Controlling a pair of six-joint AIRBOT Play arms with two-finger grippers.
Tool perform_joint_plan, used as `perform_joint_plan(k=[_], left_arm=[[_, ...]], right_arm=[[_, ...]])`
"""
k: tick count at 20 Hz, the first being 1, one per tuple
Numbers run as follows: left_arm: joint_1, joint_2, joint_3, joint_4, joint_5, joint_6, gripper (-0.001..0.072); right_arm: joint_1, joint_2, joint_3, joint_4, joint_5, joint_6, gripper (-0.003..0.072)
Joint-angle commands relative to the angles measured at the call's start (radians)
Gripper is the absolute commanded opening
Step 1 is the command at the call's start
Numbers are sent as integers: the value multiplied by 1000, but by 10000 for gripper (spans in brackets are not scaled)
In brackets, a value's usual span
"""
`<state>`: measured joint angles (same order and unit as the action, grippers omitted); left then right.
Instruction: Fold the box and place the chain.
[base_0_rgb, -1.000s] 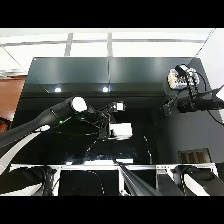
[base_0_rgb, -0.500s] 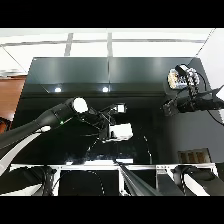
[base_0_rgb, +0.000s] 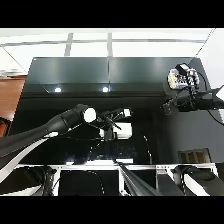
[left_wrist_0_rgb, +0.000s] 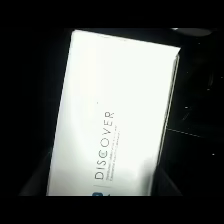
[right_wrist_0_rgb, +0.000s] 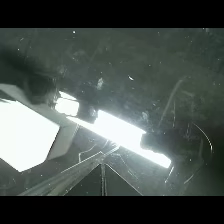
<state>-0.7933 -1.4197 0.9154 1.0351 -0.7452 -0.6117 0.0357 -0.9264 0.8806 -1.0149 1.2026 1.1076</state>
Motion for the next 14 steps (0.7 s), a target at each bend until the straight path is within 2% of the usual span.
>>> perform_joint_plan(k=[1,4,7,10,13,14], left_arm=[[-2,11,37,129,-39,-175,304],[80,31,104,314,-135,-338,292],[304,29,156,459,-196,-489,292],[629,-5,249,470,-198,-575,292],[912,-129,443,416,-240,-614,294],[977,-186,516,382,-261,-601,295]], right_arm=[[0,0,1,1,-1,16,18],[0,0,1,1,-3,18,18],[0,0,1,1,-3,26,18],[0,0,1,9,-3,48,18],[0,0,1,32,-10,72,18],[0,-2,1,38,-18,100,18]])
